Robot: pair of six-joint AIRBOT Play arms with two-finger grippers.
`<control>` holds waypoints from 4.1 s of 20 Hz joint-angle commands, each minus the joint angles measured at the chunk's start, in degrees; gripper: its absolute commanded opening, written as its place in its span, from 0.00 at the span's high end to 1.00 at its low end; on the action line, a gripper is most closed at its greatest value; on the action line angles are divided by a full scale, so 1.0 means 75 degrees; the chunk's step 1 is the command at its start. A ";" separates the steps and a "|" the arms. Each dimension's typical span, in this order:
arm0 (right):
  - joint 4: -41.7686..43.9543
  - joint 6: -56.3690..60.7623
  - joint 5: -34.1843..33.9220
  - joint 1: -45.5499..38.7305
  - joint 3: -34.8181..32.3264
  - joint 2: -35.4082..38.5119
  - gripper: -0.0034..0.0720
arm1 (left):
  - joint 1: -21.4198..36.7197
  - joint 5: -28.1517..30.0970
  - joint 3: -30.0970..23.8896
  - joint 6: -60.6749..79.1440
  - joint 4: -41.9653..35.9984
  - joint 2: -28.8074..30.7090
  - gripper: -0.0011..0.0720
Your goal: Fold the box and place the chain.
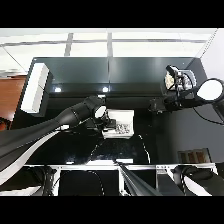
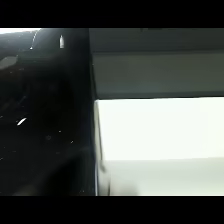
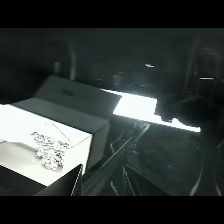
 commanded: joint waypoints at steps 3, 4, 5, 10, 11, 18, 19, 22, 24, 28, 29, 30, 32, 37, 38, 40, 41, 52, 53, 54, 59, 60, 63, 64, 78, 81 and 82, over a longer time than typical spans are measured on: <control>-0.0376 -0.0291 0.0067 -0.0166 0.0017 0.0029 0.55 | -0.0087 -0.0245 0.0093 0.0085 0.0769 0.1064 0.34; -0.0504 -0.0289 0.0032 -0.0166 0.0017 0.0029 0.55 | -0.0146 -0.0367 0.0082 0.0277 0.1105 0.1507 0.34; -0.0597 -0.0289 0.0029 -0.0166 0.0017 0.0029 0.55 | -0.0221 -0.0513 0.0029 0.0527 0.1431 0.1944 0.34; -0.0635 -0.0289 0.0026 -0.0166 0.0017 0.0029 0.55 | 0.0519 -0.0621 -0.1848 0.0740 0.3054 0.4162 0.34; -0.0635 -0.0289 0.0026 -0.0166 0.0015 0.0029 0.55 | 0.1084 -0.0055 -0.2428 0.0801 0.2562 0.4406 0.34; -0.0577 -0.0277 0.0029 -0.0163 0.0017 0.0029 0.55 | 0.3864 0.1775 -0.4389 1.3443 -0.6831 0.3232 0.00; -0.0577 -0.0277 0.0038 -0.0163 0.0015 0.0029 0.55 | 0.3786 0.1813 -0.4389 1.4691 -0.6872 0.3031 0.01; -0.0574 -0.0259 0.0055 -0.0163 0.0015 0.0029 0.55 | 0.3520 0.1929 -0.4389 1.7870 -0.6869 0.2704 0.01; -0.0571 -0.0259 0.0052 -0.0163 0.0015 0.0029 0.55 | 0.3229 0.2136 -0.4389 1.9257 -0.6872 0.2667 0.01; -0.0463 0.0006 0.0099 -0.0160 0.0009 0.0029 0.55 | 0.2626 0.2888 -0.4316 1.9910 -0.6875 0.2626 0.01; -0.0347 0.0015 0.0114 -0.0160 0.0009 0.0029 0.55 | 0.2629 0.2841 -0.4266 1.9718 -0.7047 0.2565 0.01; -0.0227 0.0012 0.0108 -0.0160 0.0009 0.0029 0.55 | 0.2661 0.2856 -0.4258 1.9645 -0.7175 0.2515 0.01; -0.0154 0.0012 0.0067 -0.0160 0.0009 0.0029 0.55 | 0.2766 0.2844 -0.4255 1.9648 -0.7184 0.2346 0.01; -0.0149 0.0012 0.0058 -0.0157 0.0003 0.0029 0.55 | 0.2789 0.2946 -0.4255 1.9651 -0.7184 0.2081 0.01; -0.0152 0.0012 0.0055 -0.0157 -0.0006 0.0029 0.55 | 0.2789 0.2996 -0.4249 1.9651 -0.7187 0.2040 0.01; -0.0149 0.0012 0.0052 -0.0157 -0.0023 0.0023 0.55 | 0.2786 0.2981 -0.4208 1.9663 -0.7175 0.1926 0.01; -0.0149 0.0012 0.0050 -0.0157 -0.0023 0.0023 0.55 | 0.2786 0.2990 -0.4162 1.9799 -0.7195 0.1894 0.01; 0.0414 -0.0012 -0.0463 -0.0157 -0.0023 0.0020 0.55 | 0.2384 0.2949 -0.3698 1.9852 -0.7155 0.1483 0.04; 0.0391 -0.0073 -0.0519 -0.0157 -0.0023 0.0020 0.55 | 0.2253 0.2978 -0.3701 1.9849 -0.7155 0.1483 0.04; 0.0361 -0.0122 -0.0629 -0.0157 -0.0044 0.0020 0.55 | 0.2162 0.3013 -0.3701 1.9826 -0.7155 0.1483 0.05; 0.0289 -0.0344 -0.2075 0.0169 -0.0685 -0.0061 0.01 | 0.2090 0.3107 -0.3701 1.9756 -0.7152 0.1483 0.36; 0.0315 -0.0460 -0.2358 0.0332 -0.0702 -0.0204 0.01 | 0.2090 0.3107 -0.3701 1.9756 -0.7152 0.1483 0.36; 0.1145 -0.1378 -0.3168 0.0778 -0.0702 -0.0799 0.01 | 0.2090 0.3104 -0.3701 1.9753 -0.7152 0.1483 0.44; 0.1588 -0.2011 -0.3142 0.0935 -0.0702 -0.1040 0.02 | 0.2090 0.3104 -0.3701 1.9753 -0.7152 0.1483 0.44; 0.1833 -0.9372 -0.1547 0.1597 -0.1157 -0.0667 0.02 | 0.2212 0.3191 -0.3701 1.9301 -0.7122 0.1483 0.44; 0.1853 -0.9774 -0.1719 0.1894 -0.1341 -0.0667 0.02 | 0.2206 0.3200 -0.3701 1.9301 -0.7122 0.1483 0.44; 0.1853 -0.9879 -0.1719 0.1976 -0.1346 -0.0667 0.02 | 0.2206 0.3217 -0.3701 1.9301 -0.7122 0.1483 0.44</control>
